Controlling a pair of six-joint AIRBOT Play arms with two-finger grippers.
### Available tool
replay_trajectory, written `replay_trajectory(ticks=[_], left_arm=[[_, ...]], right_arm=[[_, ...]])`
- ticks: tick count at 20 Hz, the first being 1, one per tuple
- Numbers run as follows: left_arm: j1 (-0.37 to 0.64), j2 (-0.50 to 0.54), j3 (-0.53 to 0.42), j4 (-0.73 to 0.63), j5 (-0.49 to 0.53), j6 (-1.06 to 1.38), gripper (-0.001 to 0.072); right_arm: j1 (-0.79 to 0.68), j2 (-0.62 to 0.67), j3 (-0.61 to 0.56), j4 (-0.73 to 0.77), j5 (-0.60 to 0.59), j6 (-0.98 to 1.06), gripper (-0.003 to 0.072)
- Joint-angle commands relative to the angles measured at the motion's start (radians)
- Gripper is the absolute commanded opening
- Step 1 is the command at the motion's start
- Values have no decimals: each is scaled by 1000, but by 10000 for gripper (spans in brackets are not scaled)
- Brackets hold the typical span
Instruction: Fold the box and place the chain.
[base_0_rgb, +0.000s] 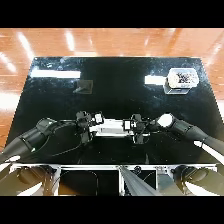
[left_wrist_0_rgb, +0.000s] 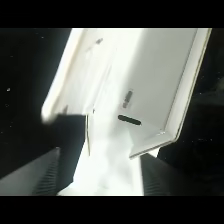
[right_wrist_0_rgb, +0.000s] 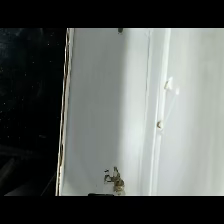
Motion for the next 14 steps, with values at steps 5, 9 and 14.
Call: replay_trajectory(ticks=[5, 9, 14], left_arm=[[0, -89, 54, -9, 114, 14, 407], [0, -89, 62, -45, 121, 14, 272], [0, -88, 66, -70, 184, 14, 247]], right_arm=[[0, 0, -1, 0, 0, 0, 493], [0, 0, -1, 0, 0, 0, 493], [0, 0, -1, 0, 0, 0, 493]])
